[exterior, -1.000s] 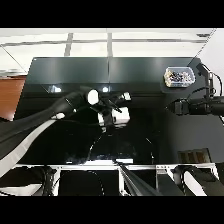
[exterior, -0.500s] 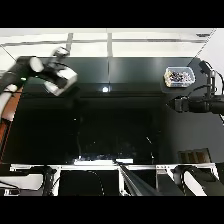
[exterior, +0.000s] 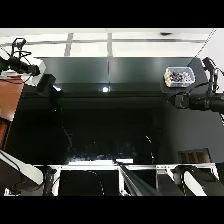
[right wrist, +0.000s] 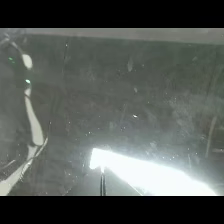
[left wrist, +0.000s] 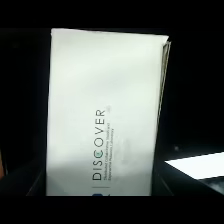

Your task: Fold the box and place the chain.

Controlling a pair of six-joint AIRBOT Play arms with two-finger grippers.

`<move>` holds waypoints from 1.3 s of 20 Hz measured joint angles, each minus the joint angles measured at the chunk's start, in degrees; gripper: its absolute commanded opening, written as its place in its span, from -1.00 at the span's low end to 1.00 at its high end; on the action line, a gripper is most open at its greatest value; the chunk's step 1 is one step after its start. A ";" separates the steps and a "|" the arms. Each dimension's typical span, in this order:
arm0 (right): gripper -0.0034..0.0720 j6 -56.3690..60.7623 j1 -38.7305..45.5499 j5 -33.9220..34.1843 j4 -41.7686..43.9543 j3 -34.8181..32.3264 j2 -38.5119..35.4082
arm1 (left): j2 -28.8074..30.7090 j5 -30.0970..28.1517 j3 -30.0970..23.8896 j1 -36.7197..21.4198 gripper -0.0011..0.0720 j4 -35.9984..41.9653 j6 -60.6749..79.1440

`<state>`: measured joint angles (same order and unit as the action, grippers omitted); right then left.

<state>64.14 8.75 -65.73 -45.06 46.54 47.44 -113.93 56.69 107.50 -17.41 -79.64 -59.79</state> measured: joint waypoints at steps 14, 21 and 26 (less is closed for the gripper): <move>-0.87 0.63 0.00 2.25 0.22 0.00 0.00 | 10.78 10.91 11.80 0.11 -0.90 -0.90 -20.61; -0.87 -0.09 -0.13 5.31 0.02 -1.42 0.04 | 33.35 13.94 -9.99 7.30 -0.90 14.73 -17.40; -0.87 -1.60 -2.78 12.09 -1.64 -6.62 0.04 | 54.60 1.16 -43.23 14.93 -0.90 11.72 -15.98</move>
<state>62.54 5.98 -53.65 -46.70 39.92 47.48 -59.33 57.84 64.27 -2.48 -67.92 -75.77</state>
